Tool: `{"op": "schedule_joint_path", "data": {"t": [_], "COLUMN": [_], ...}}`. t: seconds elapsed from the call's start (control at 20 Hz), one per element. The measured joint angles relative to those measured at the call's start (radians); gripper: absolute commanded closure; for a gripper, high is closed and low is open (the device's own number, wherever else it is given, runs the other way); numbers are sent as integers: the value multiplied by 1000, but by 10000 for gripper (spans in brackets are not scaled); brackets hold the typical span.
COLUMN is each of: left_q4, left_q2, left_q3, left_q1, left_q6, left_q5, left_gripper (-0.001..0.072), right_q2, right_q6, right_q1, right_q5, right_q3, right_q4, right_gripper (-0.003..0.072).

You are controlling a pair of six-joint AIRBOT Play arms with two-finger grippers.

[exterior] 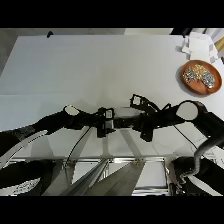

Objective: Fold the box and place the chain.

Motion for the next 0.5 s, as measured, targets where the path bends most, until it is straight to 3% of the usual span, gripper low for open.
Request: {"op": "schedule_joint_path", "data": {"t": [0.5], "left_q4": [0], "left_q2": [0], "left_q3": [0], "left_q1": [0], "left_q6": [0], "left_q5": [0], "left_gripper": [397], "right_q2": [351], "right_q6": [378], "right_q1": [0], "right_q5": [170], "right_q3": [-31], "right_q4": [-381], "right_gripper": [672]}}
